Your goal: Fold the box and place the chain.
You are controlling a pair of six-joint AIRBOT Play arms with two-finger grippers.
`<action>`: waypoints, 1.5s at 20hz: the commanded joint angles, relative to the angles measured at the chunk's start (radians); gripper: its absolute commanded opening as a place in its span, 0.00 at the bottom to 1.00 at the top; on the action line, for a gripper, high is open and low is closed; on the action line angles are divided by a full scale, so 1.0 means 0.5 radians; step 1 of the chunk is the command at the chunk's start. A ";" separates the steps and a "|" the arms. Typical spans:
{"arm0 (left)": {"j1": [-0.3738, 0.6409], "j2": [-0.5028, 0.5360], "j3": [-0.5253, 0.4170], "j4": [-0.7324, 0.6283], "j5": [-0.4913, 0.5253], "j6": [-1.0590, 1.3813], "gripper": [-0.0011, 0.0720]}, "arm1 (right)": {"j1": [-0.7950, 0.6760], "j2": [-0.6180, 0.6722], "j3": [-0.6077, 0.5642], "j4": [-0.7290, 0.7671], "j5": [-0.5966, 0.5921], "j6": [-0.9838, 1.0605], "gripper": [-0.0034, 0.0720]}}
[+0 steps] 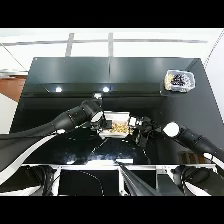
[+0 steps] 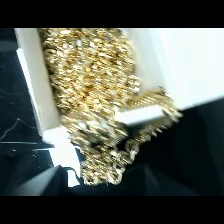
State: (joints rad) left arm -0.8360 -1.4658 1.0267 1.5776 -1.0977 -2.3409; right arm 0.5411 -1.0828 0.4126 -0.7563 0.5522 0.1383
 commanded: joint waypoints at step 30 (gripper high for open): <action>-0.001 -0.001 0.002 -0.024 -0.005 -0.002 0.06 | -0.230 0.737 0.651 0.182 0.780 1.218 0.11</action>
State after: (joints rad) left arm -0.8360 -1.4658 1.0267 1.5696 -1.1015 -2.3428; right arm 0.4347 -0.7403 0.6537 -0.8577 0.8673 0.7151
